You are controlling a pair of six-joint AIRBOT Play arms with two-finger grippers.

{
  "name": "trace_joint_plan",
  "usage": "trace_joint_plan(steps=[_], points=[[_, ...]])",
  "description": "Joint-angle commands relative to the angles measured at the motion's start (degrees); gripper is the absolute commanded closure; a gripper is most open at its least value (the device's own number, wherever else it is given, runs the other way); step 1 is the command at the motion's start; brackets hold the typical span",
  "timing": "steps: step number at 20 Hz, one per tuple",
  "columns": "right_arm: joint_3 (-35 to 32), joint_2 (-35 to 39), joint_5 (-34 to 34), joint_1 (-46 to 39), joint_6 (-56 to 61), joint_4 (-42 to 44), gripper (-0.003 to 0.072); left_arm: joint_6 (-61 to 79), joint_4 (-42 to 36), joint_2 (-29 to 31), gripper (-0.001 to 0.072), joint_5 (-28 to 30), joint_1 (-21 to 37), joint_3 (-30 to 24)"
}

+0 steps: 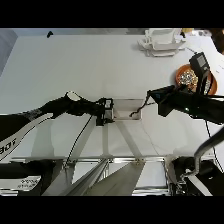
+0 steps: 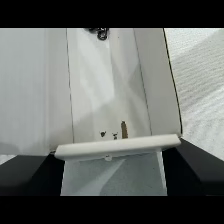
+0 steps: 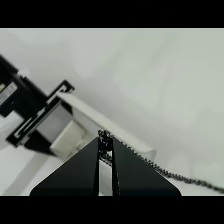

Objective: Fold the box and place the chain.

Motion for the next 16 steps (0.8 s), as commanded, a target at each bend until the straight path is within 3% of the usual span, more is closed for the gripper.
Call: trace_joint_plan(steps=[1,5,9,13,16], points=[[0.0,0.9,6.7,-0.3,0.9,2.6,0.0663,0.0,0.0,0.0,0.0697,0.0,0.0,0.0],[0.0,0.0,4.4,-0.2,0.2,8.2,0.0663,0.0,0.0,0.0,0.0697,0.0,0.0,0.0],[-0.1,-5.5,2.0,2.8,-6.8,16.4,0.0663,0.0,0.0,0.0,0.0697,0.0,0.0,0.0],[-0.1,-16.2,-2.8,9.5,-8.9,15.8,0.0663,0.0,0.0,0.0,0.0697,0.0,0.0,0.0],[-0.1,-22.9,-2.6,11.1,-8.7,13.2,0.0663,0.0,0.0,0.0,0.0697,0.0,0.0,0.0]])
